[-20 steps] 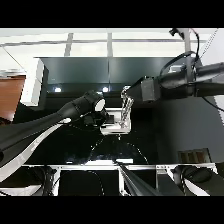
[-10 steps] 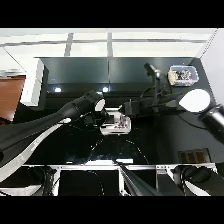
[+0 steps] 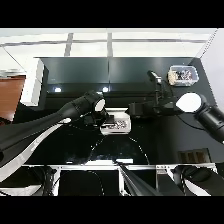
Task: Fold the box and place the chain.
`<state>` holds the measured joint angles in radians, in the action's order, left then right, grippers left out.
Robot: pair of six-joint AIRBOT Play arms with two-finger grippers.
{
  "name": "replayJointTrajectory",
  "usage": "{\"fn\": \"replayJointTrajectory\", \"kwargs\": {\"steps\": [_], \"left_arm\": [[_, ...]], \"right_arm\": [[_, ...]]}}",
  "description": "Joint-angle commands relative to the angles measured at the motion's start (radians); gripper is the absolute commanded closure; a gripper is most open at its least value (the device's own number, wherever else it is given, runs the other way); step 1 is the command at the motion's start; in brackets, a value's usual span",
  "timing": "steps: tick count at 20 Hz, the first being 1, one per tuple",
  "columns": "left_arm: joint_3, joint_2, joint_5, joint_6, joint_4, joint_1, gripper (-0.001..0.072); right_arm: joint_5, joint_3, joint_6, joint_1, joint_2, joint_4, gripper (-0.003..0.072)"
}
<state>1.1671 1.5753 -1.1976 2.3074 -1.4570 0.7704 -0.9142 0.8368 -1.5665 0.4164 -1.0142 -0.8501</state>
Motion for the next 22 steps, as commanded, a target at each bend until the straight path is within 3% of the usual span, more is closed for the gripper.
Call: {"fn": "replayJointTrajectory", "kwargs": {"steps": [1,4,11,12,14,15,19,22], "left_arm": [[0.000,0.001,0.001,0.000,0.000,-0.001,0.0683],[0.000,0.004,0.019,0.001,0.001,-0.001,0.0683],[0.002,0.002,-0.004,-0.007,0.011,-0.001,0.0679],[0.013,-0.001,-0.030,-0.009,0.008,-0.001,0.0592],[0.040,-0.013,-0.088,-0.053,-0.008,0.000,0.0230],[0.048,-0.031,-0.105,-0.101,-0.019,0.001,0.0117],[0.045,-0.192,-0.128,-0.200,-0.151,0.036,0.0105],[-0.045,-0.364,-0.129,-0.226,-0.352,0.031,0.0105]], "right_arm": [[-0.097,-0.002,0.007,-0.114,0.042,-0.170,0.0484],[-0.124,-0.003,0.007,-0.160,0.047,-0.242,0.0483],[-0.073,-0.003,0.019,-0.157,0.047,-0.252,0.0483],[-0.072,-0.003,0.019,-0.156,0.047,-0.251,0.0483],[-0.061,-0.003,0.019,-0.157,0.047,-0.252,0.0483],[-0.052,-0.003,0.020,-0.157,0.047,-0.252,0.0483],[-0.039,-0.003,0.019,-0.157,0.047,-0.251,0.0483],[-0.039,-0.003,0.019,-0.157,0.047,-0.251,0.0483]]}}
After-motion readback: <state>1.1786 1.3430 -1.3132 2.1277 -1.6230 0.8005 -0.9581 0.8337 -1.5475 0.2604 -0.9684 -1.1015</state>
